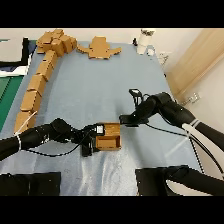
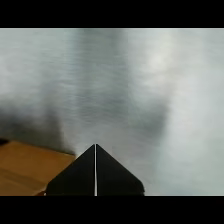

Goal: Fold the box.

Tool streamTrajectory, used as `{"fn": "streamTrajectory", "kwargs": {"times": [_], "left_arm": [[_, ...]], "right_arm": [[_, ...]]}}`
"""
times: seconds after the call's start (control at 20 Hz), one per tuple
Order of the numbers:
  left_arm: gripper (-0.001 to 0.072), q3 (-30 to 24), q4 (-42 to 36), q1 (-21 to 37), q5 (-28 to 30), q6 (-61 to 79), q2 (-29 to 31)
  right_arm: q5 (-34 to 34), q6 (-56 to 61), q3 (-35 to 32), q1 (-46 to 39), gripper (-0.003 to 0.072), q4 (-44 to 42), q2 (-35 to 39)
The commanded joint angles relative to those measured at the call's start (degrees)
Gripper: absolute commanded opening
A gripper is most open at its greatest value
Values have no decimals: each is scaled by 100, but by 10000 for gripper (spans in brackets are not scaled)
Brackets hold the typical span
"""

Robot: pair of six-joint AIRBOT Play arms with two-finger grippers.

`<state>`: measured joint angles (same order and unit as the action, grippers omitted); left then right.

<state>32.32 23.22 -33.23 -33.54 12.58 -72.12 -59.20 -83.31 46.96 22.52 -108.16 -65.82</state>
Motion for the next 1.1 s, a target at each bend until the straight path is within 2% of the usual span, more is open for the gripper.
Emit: {"fn": "streamTrajectory", "kwargs": {"times": [0.0,0.05,0.1,0.3,0.5,0.6,0.85,1.05], "left_arm": [[495,0,-7,2,7,4,-2],[495,0,-7,0,7,4,-2],[494,0,-7,0,9,4,-2],[495,0,-7,0,-4,4,-2],[494,0,-7,0,0,4,-2],[495,0,-7,0,0,4,-2],[494,0,-7,0,-4,4,-2],[494,0,-7,0,0,4,-2]], "right_arm": [[-457,-4382,181,-612,2,-3781,-710],[-833,-4898,227,-693,2,-4140,-756],[-1099,-5023,236,-728,2,-4155,-719],[-1985,-5215,229,-741,4,-3670,-629],[-2236,-5272,181,-697,4,-3397,-595],[-2031,-5274,94,-557,4,-3261,-437],[-627,-5152,-428,330,4,-2035,186],[68,-5143,-586,1021,4,-1423,490]]}}
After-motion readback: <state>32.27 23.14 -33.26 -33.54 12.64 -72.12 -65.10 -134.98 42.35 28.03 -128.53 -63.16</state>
